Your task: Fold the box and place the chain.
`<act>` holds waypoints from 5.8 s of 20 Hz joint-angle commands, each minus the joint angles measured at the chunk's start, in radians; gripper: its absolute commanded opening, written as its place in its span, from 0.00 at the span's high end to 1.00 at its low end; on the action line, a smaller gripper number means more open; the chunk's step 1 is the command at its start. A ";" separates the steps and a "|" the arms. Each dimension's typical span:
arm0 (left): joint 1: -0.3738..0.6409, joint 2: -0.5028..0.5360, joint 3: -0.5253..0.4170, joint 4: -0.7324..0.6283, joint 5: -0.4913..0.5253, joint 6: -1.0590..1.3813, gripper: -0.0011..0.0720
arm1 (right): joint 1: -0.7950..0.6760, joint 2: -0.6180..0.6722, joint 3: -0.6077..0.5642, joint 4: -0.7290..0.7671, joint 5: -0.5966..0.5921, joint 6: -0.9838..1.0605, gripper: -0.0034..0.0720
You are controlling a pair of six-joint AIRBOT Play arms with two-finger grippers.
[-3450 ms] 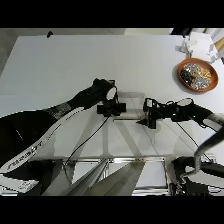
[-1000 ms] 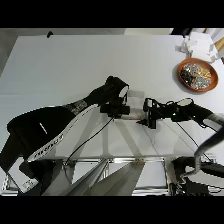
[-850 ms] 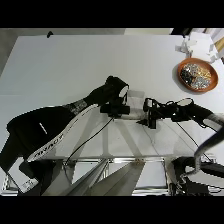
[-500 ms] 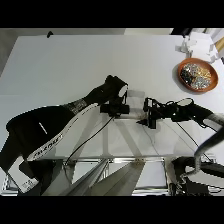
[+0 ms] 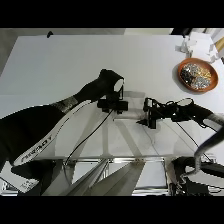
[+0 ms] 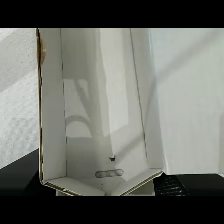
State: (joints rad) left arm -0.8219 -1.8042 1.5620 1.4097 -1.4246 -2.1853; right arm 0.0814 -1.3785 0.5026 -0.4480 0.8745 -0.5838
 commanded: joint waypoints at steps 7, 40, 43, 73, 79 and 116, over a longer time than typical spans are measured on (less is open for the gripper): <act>0.072 0.219 -0.143 -0.010 0.008 0.510 0.07 | 0.000 0.001 0.000 0.000 0.001 0.000 0.40; 0.329 0.186 -0.718 -1.057 0.559 2.671 0.03 | 0.000 0.001 0.000 0.000 0.001 0.000 0.40; 0.315 0.185 -0.718 -1.053 0.560 2.676 0.03 | 0.000 0.001 0.000 0.000 0.001 0.000 0.40; 0.255 0.186 -0.718 -1.080 0.616 2.649 0.89 | 0.000 0.001 0.000 0.000 0.001 0.000 0.40; 0.254 0.186 -0.718 -1.081 0.605 2.649 0.89 | 0.000 0.001 0.000 0.000 0.001 0.000 0.40; 0.254 0.186 -0.718 -1.081 0.605 2.649 0.89 | -0.257 0.468 0.000 -0.084 0.350 0.718 0.92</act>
State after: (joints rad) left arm -0.5682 -1.6188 0.8436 0.3290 -0.8196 0.4641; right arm -0.1867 -0.9466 0.5018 -0.7155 1.1896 0.0891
